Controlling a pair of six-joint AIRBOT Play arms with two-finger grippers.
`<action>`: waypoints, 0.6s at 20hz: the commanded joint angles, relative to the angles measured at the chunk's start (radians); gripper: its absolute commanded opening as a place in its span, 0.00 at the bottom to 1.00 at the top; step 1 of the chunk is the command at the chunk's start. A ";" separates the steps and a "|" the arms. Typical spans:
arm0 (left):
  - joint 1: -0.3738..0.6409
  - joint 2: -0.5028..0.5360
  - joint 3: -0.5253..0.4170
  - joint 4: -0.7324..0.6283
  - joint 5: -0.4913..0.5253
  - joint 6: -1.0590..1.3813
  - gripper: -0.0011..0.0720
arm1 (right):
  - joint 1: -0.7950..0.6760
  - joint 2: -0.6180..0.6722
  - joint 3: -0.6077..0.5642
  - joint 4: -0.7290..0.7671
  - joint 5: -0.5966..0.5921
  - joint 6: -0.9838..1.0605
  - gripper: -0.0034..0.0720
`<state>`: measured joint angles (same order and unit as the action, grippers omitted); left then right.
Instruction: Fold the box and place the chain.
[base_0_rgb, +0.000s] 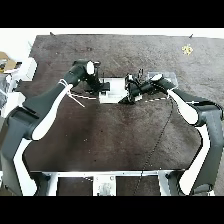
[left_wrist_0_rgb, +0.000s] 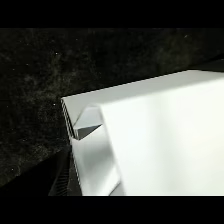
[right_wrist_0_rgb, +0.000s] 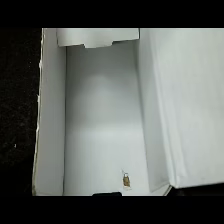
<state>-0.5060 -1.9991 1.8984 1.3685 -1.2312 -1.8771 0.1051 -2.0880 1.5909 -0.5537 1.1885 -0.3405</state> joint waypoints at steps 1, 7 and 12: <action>-0.042 -0.067 0.111 0.148 -0.106 -0.087 0.54 | 0.000 0.000 0.000 0.000 0.001 0.000 0.83; -0.073 -0.098 0.135 0.279 -0.124 -0.177 0.53 | 0.000 0.000 0.000 0.000 0.001 0.000 0.83; -0.073 -0.104 0.134 0.323 -0.141 -0.193 0.52 | 0.000 0.000 0.000 0.000 0.001 0.000 0.83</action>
<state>-0.5770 -2.0956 2.0296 1.6505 -1.3567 -2.0480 0.1051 -2.0880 1.5909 -0.5537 1.1889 -0.3405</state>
